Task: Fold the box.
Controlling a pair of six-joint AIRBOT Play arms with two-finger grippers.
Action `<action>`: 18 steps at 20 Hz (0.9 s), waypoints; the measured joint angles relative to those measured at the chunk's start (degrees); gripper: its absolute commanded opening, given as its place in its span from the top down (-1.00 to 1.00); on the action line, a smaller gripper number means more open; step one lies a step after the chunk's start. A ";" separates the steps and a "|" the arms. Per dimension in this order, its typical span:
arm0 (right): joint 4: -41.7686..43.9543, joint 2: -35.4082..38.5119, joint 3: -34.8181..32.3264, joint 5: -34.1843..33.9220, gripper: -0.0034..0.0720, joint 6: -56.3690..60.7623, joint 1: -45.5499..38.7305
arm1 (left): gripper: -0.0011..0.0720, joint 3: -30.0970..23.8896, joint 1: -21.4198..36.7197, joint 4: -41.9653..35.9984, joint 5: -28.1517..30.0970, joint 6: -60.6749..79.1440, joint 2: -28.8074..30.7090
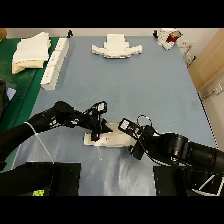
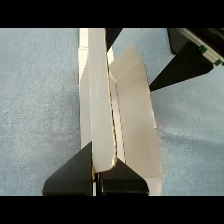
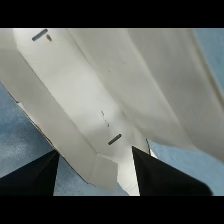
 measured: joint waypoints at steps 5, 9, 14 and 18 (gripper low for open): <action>-1.99 1.25 0.37 -1.66 -1.00 3.17 -0.13 | 0.94 0.00 0.00 0.00 0.00 0.00 0.00; -2.67 1.51 0.46 -2.69 -1.00 2.91 -1.49 | 0.94 0.00 0.00 0.00 0.00 -0.02 0.00; 0.79 1.60 0.46 -2.89 -1.00 -6.56 -6.23 | 0.94 0.00 0.00 0.00 0.02 -0.02 0.00; 11.17 1.60 0.46 -0.20 -1.00 -27.50 -14.34 | 0.94 0.00 0.00 -0.02 0.02 0.00 0.00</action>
